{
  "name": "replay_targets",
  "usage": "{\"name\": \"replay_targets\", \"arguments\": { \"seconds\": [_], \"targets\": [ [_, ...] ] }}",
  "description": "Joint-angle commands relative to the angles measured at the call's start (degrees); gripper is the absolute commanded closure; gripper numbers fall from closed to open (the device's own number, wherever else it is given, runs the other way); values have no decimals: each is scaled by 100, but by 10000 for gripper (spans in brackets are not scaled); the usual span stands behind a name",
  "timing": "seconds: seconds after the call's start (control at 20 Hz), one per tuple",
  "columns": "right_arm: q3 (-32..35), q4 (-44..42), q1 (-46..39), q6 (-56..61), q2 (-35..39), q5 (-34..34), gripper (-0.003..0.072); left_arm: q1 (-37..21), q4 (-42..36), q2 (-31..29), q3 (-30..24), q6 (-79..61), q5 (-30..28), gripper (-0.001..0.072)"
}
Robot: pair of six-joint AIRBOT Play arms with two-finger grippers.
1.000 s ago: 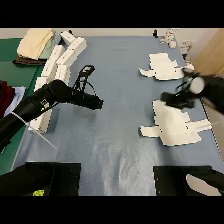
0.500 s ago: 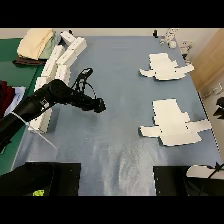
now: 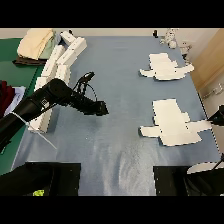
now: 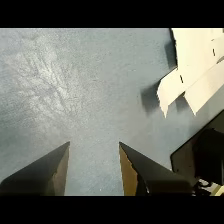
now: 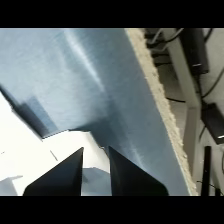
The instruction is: Fold the box.
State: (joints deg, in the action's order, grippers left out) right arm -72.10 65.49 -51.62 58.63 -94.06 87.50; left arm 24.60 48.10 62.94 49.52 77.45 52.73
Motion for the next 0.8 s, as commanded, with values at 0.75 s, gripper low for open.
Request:
{"name": "replay_targets", "arguments": {
  "seconds": [0.75],
  "targets": [
    [452, -1742, 960, -188, -15, 846, 686, -2, -26, -2, 0, -11, -22, 234]
  ]
}}
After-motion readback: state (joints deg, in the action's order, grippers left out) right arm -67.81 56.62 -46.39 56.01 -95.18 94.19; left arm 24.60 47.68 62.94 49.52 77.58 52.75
